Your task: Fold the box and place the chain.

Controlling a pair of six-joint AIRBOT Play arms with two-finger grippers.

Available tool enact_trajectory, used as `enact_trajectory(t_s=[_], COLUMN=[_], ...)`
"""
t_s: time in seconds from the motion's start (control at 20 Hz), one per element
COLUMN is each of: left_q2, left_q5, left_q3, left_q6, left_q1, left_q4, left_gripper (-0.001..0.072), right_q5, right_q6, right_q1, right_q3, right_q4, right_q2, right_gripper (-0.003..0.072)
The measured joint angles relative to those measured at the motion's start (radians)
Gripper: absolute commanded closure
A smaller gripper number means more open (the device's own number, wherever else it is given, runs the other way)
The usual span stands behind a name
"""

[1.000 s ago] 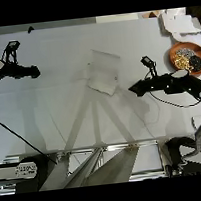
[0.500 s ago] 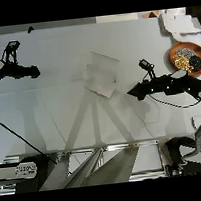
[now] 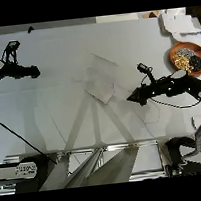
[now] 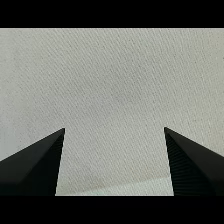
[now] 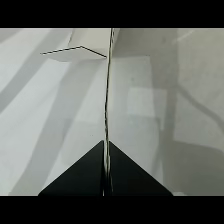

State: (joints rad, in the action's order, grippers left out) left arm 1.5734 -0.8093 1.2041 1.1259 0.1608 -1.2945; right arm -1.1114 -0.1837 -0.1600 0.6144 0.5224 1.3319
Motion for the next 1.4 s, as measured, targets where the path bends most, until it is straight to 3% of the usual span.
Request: enact_trajectory(t_s=[0.25, 0.3, 0.35, 0.4, 0.7, 0.8, 1.25, 1.3, 1.35, 1.4], left_q2=[0.000, 0.000, 0.000, 0.000, 0.000, 0.000, 0.000, 0.000, 0.000, 0.000], left_q5=[0.000, 0.000, 0.000, 0.000, 0.000, 0.000, 0.000, 0.000, 0.000, 0.000], left_q3=[0.000, 0.000, 0.000, 0.000, 0.000, 0.000, 0.000, 0.000, 0.000, 0.000], left_q6=[0.000, 0.000, 0.000, 0.000, 0.000, 0.000, 0.000, 0.000, 0.000, 0.000], left_q1=[0.000, 0.000, 0.000, 0.000, 0.000, 0.000, 0.000, 0.000, 0.000, 0.000], left_q4=[0.000, 0.000, 0.000, 0.000, 0.000, 0.000, 0.000, 0.000, 0.000, 0.000], left_gripper=[0.0008, 0.0008, 0.0008, 0.0008, 0.0008, 0.0008, 0.0008, 0.0008, 0.0008, 0.0008], right_q5=[0.068, 0.088, 0.108, 0.132, 0.234, 0.243, 0.255, 0.255, 0.254, 0.252], right_q6=[-0.037, -0.044, -0.045, -0.047, -0.053, -0.087, -0.517, -0.556, -0.587, -0.613], right_q1=[0.000, 0.000, 0.000, 0.000, 0.000, 0.000, 0.000, 0.000, 0.000, 0.000], right_q3=[0.000, 0.000, 0.000, 0.000, 0.000, 0.000, 0.000, 0.000, 0.000, 0.000], right_q4=[-0.005, -0.011, -0.021, -0.034, -0.079, -0.085, -0.090, -0.088, -0.087, -0.086], right_q2=[0.000, 0.000, 0.000, 0.000, 0.000, 0.000, 0.000, 0.000, 0.000, 0.000], right_gripper=[0.0665, 0.0544, 0.0369, 0.0346, 0.0354, 0.0418, 0.0424, 0.0476, 0.0598, 0.0674])
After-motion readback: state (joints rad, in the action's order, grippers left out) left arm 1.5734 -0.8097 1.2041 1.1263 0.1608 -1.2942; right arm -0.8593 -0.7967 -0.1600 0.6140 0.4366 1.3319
